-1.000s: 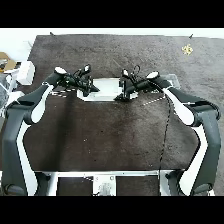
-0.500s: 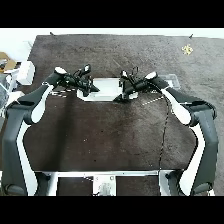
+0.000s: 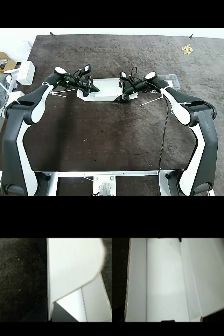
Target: Fold the box and place the chain.
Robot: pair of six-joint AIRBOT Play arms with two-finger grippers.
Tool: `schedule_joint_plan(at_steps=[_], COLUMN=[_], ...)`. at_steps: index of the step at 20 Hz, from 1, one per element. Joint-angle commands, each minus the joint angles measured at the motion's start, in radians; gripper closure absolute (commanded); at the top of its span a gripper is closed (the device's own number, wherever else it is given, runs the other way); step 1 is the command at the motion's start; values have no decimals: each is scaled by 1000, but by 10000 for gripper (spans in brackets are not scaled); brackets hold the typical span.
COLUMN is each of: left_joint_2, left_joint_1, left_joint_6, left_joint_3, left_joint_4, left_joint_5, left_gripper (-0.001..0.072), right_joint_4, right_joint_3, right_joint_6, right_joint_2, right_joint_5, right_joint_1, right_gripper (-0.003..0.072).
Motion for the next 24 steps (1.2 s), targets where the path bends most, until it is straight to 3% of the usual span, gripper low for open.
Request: schedule_joint_plan(at_steps=[1, 4, 6, 24], left_joint_2=[-1, -1, -1, -1], left_joint_1=[0, 0, 0, 0], left_joint_6=[0, 0, 0, 0], left_joint_3=[0, 0, 0, 0], left_joint_4=[0, 0, 0, 0], left_joint_5=[0, 0, 0, 0], left_gripper=[697, 697, 697, 697], right_joint_4=[-14, -14, -14, -14], right_joint_3=[1, 1, 1, 0], right_joint_6=[1, 2, 2, 2], right_joint_2=[-1, -1, -1, -1], right_joint_5=[-1, -4, -9, -16], right_joint_1=[1, 0, 0, 0], right_gripper=[14, 67, 191, 190])
